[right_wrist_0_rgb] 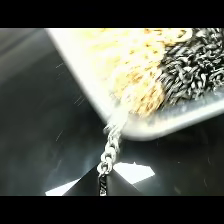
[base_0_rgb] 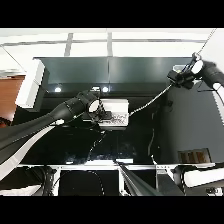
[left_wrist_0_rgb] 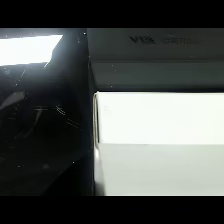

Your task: Fold the box and place the chain.

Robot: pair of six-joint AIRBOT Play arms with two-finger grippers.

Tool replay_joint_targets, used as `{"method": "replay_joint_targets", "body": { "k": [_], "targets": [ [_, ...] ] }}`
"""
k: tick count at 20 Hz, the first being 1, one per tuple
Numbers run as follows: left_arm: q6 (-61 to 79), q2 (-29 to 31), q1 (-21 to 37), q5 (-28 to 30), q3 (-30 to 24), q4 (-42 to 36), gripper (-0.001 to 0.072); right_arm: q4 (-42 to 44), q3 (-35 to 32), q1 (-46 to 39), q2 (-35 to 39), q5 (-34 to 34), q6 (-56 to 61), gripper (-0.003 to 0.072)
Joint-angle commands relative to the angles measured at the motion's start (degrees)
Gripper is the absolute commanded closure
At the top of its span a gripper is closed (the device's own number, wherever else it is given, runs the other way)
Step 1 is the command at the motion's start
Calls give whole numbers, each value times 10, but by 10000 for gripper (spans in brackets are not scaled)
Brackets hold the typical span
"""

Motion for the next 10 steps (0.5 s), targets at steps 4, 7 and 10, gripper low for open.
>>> {"method": "replay_joint_targets", "body": {
  "k": [4,7,10],
  "targets": [
    [0,0,0,0,0,0,682,6,5,76,295,109,-121,671],
    [0,0,0,0,0,0,682,38,5,128,388,174,-120,670],
    [0,0,0,0,0,0,682,176,5,174,407,209,-147,670]
  ]
}}
